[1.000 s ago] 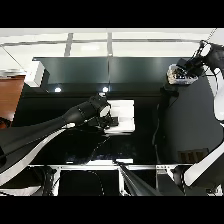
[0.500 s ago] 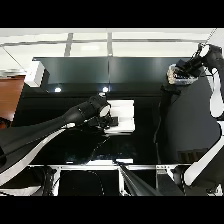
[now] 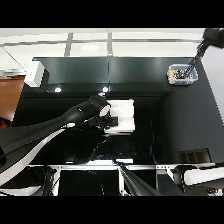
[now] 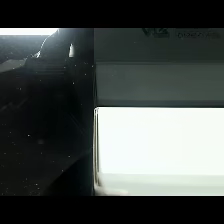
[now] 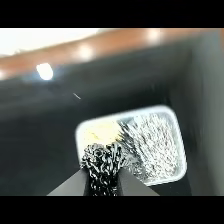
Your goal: Fold the box and place the chain.
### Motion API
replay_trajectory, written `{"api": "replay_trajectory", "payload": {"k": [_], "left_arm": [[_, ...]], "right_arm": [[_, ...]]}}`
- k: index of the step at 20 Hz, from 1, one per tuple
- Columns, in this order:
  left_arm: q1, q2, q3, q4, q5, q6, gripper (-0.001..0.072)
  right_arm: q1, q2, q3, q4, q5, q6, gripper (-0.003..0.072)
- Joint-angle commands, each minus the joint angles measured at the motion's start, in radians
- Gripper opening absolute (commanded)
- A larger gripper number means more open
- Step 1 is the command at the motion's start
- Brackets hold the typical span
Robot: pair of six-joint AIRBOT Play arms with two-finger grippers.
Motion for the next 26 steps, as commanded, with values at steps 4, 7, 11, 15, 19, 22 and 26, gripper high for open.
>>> {"api": "replay_trajectory", "payload": {"k": [4,7,11,15,19,22,26], "left_arm": [[0.0,-0.001,0.0,-0.002,0.002,0.0,0.0026],[0.0,-0.001,0.0,-0.002,0.002,0.0,0.0026],[0.0,-0.001,0.0,-0.001,0.003,0.0,0.0027],[0.0,-0.001,0.0,-0.001,0.002,0.001,0.0026],[0.0,-0.001,0.0,-0.001,0.003,0.0,0.0026],[0.0,-0.001,0.0,-0.001,0.002,0.0,0.0026],[0.0,-0.001,0.0,-0.001,0.004,0.0,0.0026]], "right_arm": [[0.0,0.309,0.0,0.287,0.067,-0.12,0.0011],[0.018,0.416,0.0,0.405,0.079,-0.156,0.001],[0.111,0.496,0.0,0.433,0.104,-0.156,0.0011],[0.269,0.517,-0.002,0.404,0.168,-0.2,0.0011],[0.374,0.518,-0.093,0.417,0.252,-0.2,0.0012],[0.439,0.518,-0.225,0.463,0.309,-0.21,0.0013],[0.512,0.517,-0.435,0.574,0.305,-0.266,0.0013]]}}
